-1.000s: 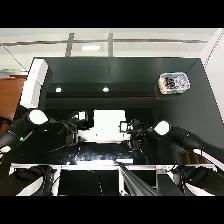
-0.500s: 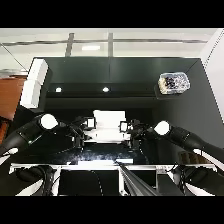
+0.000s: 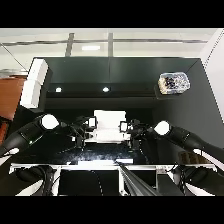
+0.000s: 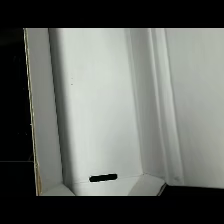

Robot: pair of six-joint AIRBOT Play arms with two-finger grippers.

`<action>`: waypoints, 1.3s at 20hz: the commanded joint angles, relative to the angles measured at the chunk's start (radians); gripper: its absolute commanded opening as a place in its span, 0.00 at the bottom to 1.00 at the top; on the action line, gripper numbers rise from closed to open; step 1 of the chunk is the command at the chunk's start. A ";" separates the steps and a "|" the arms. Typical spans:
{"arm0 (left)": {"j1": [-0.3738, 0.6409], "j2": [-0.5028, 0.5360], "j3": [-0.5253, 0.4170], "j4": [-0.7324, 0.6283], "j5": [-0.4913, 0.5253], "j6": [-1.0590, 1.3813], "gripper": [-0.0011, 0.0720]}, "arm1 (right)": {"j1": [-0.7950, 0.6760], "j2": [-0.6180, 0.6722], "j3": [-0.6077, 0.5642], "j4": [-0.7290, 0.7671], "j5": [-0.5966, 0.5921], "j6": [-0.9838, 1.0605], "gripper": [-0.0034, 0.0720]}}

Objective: Fold the box and place the chain.

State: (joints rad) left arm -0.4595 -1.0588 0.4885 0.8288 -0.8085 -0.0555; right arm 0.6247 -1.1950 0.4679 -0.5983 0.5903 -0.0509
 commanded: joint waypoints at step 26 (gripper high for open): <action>-0.064 -0.085 0.000 -0.157 0.044 0.001 0.52 | 0.001 0.001 0.001 0.000 0.000 0.000 0.58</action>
